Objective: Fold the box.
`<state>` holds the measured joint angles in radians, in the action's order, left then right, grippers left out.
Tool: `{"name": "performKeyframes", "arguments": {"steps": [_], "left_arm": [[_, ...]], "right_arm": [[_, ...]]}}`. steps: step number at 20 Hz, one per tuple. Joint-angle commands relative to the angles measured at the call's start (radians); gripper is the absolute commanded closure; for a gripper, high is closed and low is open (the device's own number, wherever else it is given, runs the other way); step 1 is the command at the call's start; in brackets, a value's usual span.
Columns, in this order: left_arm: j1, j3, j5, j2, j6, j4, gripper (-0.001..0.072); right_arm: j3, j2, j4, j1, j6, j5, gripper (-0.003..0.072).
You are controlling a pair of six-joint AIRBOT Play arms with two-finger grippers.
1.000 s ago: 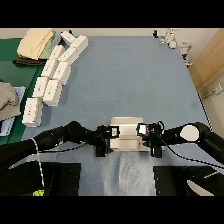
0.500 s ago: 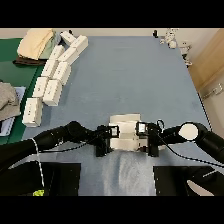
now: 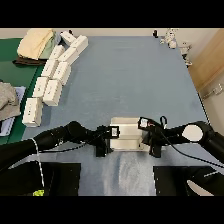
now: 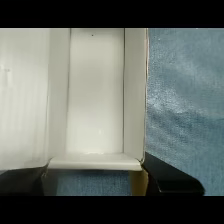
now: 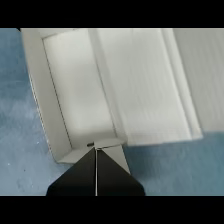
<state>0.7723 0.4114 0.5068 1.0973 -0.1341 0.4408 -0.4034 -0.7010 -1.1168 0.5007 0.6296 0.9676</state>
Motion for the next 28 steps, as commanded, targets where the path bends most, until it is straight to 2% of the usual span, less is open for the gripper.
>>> {"name": "performKeyframes", "arguments": {"steps": [1,4,5,6,7,10,12,14,20,28], "left_arm": [[-0.001,0.001,-0.002,0.000,0.000,0.001,0.0218],[-0.001,0.001,-0.002,0.000,0.000,0.001,0.0218],[-0.001,0.001,-0.002,0.000,0.000,0.001,0.0219],[-0.001,0.001,-0.002,0.000,0.000,0.001,0.0219],[-0.001,0.001,-0.002,0.000,0.000,0.001,0.0218],[-0.001,0.001,-0.002,0.000,0.000,0.001,0.0218],[-0.001,0.001,-0.002,0.000,0.000,0.001,0.0218],[-0.001,0.001,-0.002,0.000,0.000,0.001,0.0219],[-0.001,0.001,-0.002,0.000,0.000,0.001,0.0218],[-0.001,0.001,-0.002,0.000,0.000,0.001,0.0218]], "right_arm": [[-0.044,0.052,-0.371,-0.002,0.590,0.163,0.0683],[-0.052,0.069,-0.784,-0.054,1.230,0.259,0.0684],[-0.052,0.053,-0.815,-0.103,1.369,0.299,0.0683],[-0.048,0.031,-0.761,-0.156,1.413,0.299,0.0683],[-0.036,0.000,-0.649,-0.212,1.402,0.261,0.0684],[0.029,-0.104,-0.268,-0.306,1.175,0.137,0.0685],[0.054,-0.141,-0.139,-0.307,1.087,0.096,0.0686],[0.051,-0.126,-0.055,-0.307,1.023,0.092,0.0686],[0.051,0.029,0.038,-0.307,1.001,0.120,0.0686],[0.051,0.024,0.065,-0.307,0.993,0.169,0.0685]]}}
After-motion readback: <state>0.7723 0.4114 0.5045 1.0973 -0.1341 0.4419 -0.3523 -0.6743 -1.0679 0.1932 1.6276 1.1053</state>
